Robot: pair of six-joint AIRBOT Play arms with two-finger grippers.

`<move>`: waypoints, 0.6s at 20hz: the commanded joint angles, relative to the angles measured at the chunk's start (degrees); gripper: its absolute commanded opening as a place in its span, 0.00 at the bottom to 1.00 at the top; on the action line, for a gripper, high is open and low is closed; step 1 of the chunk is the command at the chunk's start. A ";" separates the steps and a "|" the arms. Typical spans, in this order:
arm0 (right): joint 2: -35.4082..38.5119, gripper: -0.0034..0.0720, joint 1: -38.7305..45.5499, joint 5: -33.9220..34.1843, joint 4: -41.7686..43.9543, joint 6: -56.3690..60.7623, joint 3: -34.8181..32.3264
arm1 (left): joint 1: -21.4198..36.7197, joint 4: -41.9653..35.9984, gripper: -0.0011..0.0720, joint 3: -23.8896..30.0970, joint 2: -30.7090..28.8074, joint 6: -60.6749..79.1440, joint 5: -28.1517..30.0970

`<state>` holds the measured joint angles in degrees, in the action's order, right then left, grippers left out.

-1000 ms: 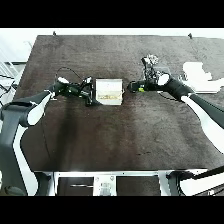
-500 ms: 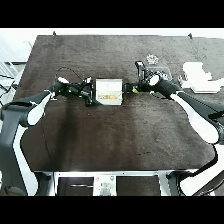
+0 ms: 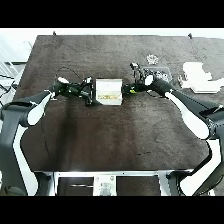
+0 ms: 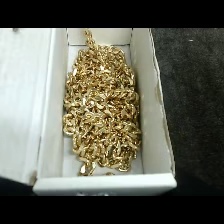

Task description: Fold the box and place the chain.

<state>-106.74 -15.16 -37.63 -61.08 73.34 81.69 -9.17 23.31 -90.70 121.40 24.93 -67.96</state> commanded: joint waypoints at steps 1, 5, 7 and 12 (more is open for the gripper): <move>-0.46 0.06 0.44 -1.14 -4.57 1.49 0.74 | 0.04 0.00 0.60 0.00 0.02 0.00 0.00; 4.37 0.06 1.29 -2.05 -5.03 1.44 0.72 | 0.04 0.00 0.60 0.00 0.02 0.00 0.00; 7.93 0.06 1.31 -2.93 -6.36 1.44 0.72 | 0.04 0.00 0.60 0.00 0.02 0.00 0.00; 16.72 0.06 0.76 -9.40 -6.69 1.42 0.72 | 0.04 0.00 0.60 0.00 0.02 0.00 0.00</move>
